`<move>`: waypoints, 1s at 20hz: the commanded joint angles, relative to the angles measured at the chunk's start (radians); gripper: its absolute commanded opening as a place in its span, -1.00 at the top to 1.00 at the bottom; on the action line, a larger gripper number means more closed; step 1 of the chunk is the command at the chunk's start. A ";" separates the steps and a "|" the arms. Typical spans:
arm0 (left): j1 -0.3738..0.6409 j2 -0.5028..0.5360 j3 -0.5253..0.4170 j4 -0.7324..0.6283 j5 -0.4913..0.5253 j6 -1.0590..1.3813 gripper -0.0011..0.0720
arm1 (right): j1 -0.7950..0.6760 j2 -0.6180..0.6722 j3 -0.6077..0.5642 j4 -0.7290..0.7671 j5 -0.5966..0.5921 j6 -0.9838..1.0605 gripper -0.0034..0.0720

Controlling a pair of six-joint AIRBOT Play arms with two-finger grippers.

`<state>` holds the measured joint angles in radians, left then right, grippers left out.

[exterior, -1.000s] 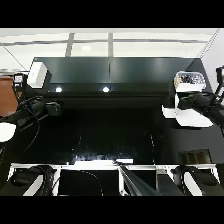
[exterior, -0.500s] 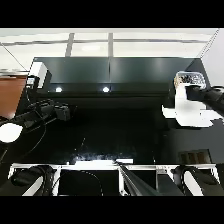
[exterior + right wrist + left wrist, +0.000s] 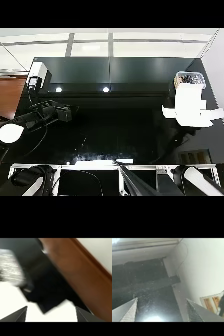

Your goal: Fold the box and place the chain.

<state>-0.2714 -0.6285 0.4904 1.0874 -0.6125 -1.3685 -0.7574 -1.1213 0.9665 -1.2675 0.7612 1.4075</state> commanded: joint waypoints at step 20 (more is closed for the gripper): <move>-0.001 -0.117 0.000 -0.032 0.001 0.000 -0.97 | -0.099 -0.568 0.349 0.217 0.494 -0.631 0.77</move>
<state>-0.2718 -0.7425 0.4904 1.0595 -0.6106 -1.3689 -0.8604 -1.6859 1.3121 -1.0771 1.2308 0.7929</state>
